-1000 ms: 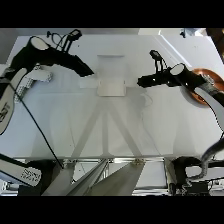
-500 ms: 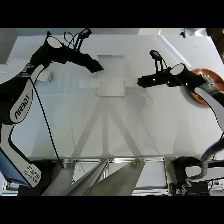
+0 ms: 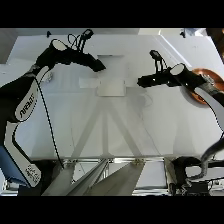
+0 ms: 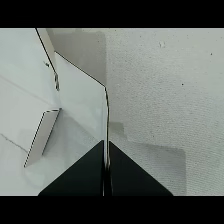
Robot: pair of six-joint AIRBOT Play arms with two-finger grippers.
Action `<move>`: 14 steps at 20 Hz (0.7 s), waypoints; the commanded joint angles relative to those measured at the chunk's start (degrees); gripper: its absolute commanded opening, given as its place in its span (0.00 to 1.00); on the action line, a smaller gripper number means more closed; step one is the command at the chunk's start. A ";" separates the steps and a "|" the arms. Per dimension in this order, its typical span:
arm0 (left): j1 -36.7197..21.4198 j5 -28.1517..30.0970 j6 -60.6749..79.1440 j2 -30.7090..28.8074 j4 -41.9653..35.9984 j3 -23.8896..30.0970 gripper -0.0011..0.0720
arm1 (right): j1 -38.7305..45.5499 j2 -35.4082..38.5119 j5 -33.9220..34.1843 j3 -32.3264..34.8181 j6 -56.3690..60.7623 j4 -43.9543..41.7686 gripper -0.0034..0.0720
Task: Fold the box and place the chain.
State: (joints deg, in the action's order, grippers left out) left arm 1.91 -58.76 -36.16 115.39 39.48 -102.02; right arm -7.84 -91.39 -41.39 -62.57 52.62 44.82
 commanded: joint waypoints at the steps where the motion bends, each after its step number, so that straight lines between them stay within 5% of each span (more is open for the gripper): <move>1: 1.60 0.72 1.95 0.61 0.22 -0.04 0.97 | -0.07 -0.04 0.07 0.00 0.00 0.00 0.06; 6: 3.21 -2.62 5.35 0.72 3.76 -0.04 0.96 | -0.07 -0.04 0.07 0.00 0.00 0.00 0.06; 8: 3.19 -4.07 5.40 0.72 5.66 -0.04 0.81 | -0.07 -0.04 0.07 0.00 0.00 0.00 0.06; 10: 3.19 -5.55 6.08 0.72 7.30 -0.04 0.76 | -0.07 -0.04 0.07 0.00 0.00 0.00 0.06; 12: 3.19 -8.11 9.70 0.72 7.52 -0.04 0.50 | -0.07 -0.04 0.07 0.00 0.00 0.00 0.06; 14: 3.19 -9.44 12.22 0.72 7.50 -0.04 0.44 | -0.07 -0.04 0.07 0.00 0.00 0.00 0.06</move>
State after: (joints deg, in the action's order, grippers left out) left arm 5.04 -65.12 -27.88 116.07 46.09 -102.02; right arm -7.84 -91.39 -41.30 -62.57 52.58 44.86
